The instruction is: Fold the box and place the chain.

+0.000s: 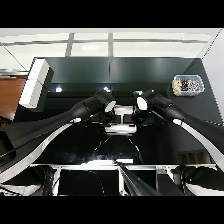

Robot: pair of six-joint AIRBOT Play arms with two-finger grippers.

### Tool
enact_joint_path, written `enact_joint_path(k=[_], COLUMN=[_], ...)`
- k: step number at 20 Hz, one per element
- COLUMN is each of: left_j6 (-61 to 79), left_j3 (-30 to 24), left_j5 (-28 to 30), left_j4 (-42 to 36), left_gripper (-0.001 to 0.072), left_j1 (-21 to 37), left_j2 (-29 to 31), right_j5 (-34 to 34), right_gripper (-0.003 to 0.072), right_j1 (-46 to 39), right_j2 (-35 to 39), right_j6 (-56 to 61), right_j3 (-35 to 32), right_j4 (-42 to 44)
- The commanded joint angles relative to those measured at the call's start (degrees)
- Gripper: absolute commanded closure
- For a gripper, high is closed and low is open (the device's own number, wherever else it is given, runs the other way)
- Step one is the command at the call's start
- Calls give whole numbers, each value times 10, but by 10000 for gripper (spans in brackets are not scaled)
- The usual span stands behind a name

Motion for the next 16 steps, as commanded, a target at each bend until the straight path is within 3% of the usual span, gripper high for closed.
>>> enact_joint_path(k=[1, 4, 6, 9, 10, 13, 14, 15, 16], left_j6=[0, 0, 0, 0, 0, 0, 0, 0, 0], left_j3=[0, 0, 0, 0, 0, 0, 0, 0, 0], left_j5=[0, -1, -2, -2, -2, -2, -2, -1, 3], left_j4=[0, 0, 0, 0, 0, 0, 0, 0, 0], left_gripper=[680, 680, 680, 680, 680, 680, 680, 680, 680], left_j1=[0, 0, 0, 0, 0, 0, 0, 0, 0], left_j2=[0, 0, 0, 0, 0, 0, 0, 0, 0], right_j5=[31, 47, 66, 122, 112, -98, -170, -201, -219], right_gripper=[365, 365, 365, 365, 365, 364, 335, 78, -32], right_j1=[-7, -22, -40, -92, -123, -273, -327, -375, -420], right_j2=[35, 129, 204, 260, 260, 257, 246, 223, 194], right_j6=[-23, -69, -118, -148, -148, -138, -106, -99, -102], right_j3=[4, 4, 4, 2, 1, -26, -35, -33, -28], right_j4=[-2, -11, -65, -355, -418, -413, -390, -349, -287])
